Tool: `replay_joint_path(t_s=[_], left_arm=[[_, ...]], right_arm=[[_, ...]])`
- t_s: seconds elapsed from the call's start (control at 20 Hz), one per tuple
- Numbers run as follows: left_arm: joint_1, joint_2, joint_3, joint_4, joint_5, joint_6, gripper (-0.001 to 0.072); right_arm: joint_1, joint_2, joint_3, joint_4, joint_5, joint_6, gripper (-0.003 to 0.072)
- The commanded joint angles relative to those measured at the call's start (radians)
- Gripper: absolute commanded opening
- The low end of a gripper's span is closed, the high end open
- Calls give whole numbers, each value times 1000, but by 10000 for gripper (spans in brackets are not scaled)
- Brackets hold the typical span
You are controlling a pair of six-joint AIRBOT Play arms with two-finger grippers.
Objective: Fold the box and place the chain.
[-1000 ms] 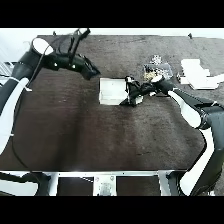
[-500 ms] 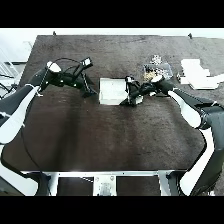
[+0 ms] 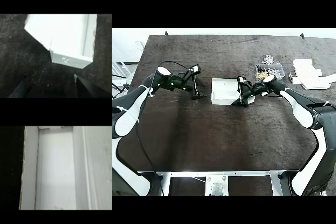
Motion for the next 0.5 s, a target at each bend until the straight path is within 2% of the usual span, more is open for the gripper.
replay_joint_path(t_s=[0.0, 0.1, 0.3, 0.45], left_arm=[[1, -17, 0, -86, -83, 136, 717], [1, -38, 3, -151, -100, 172, 716], [1, -115, 76, -150, -172, 190, 716], [1, -142, 107, -145, -182, 203, 716]], right_arm=[[1, 1, 0, 0, 0, 0, 584], [1, 1, 0, 0, 0, 0, 584], [1, 1, 0, 0, 0, 0, 584], [1, 1, 0, 0, 0, 0, 584]])
